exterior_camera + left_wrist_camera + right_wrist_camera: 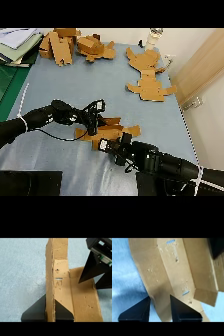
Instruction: Fold the box.
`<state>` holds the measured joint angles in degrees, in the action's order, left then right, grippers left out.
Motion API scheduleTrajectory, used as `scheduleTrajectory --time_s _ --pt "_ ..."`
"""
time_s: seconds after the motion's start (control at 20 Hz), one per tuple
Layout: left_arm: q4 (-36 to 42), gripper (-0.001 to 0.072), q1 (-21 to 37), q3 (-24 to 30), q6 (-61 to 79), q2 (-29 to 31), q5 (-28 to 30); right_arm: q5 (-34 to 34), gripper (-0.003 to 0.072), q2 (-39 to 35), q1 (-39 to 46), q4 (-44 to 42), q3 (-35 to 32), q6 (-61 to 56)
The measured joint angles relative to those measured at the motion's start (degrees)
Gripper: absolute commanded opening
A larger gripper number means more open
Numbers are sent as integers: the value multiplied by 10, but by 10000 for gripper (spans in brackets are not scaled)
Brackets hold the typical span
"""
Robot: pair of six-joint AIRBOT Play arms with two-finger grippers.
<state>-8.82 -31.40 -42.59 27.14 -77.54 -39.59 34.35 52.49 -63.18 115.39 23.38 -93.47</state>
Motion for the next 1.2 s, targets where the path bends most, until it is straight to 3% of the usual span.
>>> scheduleTrajectory --time_s 0.15,0.3,0.45,0.6,0.7,0.9,1.15,1.2 --pt "0 11 0 0 0 0 0 -41 369 0 42 -9 0 21" --pt "0 11 0 0 0 0 0 -83 369 0 106 -89 0 135" --pt "0 11 0 0 0 0 0 -96 366 -1 170 -297 0 358" --pt "0 11 0 0 0 0 -1 -45 366 -1 238 -518 3 598" --pt "0 11 0 0 0 0 -1 -15 366 0 281 -603 4 704" --pt "0 11 0 0 0 0 -1 2 366 -2 334 -676 5 799" --pt "0 11 0 0 0 0 0 8 370 -5 352 -698 5 834" --pt "0 11 -1 0 0 0 0 8 425 -5 353 -694 5 836"
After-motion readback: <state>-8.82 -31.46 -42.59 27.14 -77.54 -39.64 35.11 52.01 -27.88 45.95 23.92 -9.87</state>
